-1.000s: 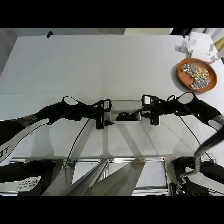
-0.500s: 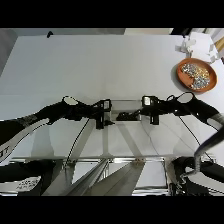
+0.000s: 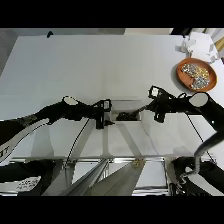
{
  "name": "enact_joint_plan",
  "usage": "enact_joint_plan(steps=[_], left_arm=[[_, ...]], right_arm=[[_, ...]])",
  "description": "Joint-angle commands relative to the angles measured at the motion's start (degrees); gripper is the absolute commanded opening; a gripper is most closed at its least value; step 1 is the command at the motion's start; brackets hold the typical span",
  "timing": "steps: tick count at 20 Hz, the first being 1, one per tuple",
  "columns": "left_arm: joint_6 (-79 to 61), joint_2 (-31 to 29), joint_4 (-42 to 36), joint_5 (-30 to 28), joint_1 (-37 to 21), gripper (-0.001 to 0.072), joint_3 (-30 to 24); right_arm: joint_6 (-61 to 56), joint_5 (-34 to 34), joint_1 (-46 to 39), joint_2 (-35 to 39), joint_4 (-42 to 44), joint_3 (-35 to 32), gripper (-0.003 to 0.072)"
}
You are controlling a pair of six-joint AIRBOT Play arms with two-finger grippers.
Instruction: Fold the box and place the chain.
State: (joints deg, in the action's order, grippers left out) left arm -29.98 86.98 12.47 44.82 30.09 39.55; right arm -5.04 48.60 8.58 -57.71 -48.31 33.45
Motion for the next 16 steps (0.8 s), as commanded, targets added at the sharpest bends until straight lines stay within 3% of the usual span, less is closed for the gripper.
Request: enact_joint_plan(steps=[1,8,9,13,16], left_arm=[[0.0,0.0,0.02,0.0,0.02,0.0206,0.0],[0.0,0.0,0.02,0.0,0.02,0.0206,0.0],[0.0,0.0,0.02,0.0,0.02,0.0206,0.0],[0.0,0.0,0.02,0.0,0.02,0.0206,0.0],[0.0,0.0,0.0,0.0,0.02,0.0206,0.0]], right_arm=[[-8.33,-0.17,7.19,3.67,3.28,0.59,0.0014],[-14.69,-16.22,20.9,-2.38,12.52,0.61,0.0039],[-14.69,-17.03,21.73,-3.72,14.36,0.66,0.0116],[-14.69,-16.85,22.88,-4.46,15.06,1.25,0.0163],[-14.69,-13.53,22.88,-1.27,10.51,5.75,0.0187]])
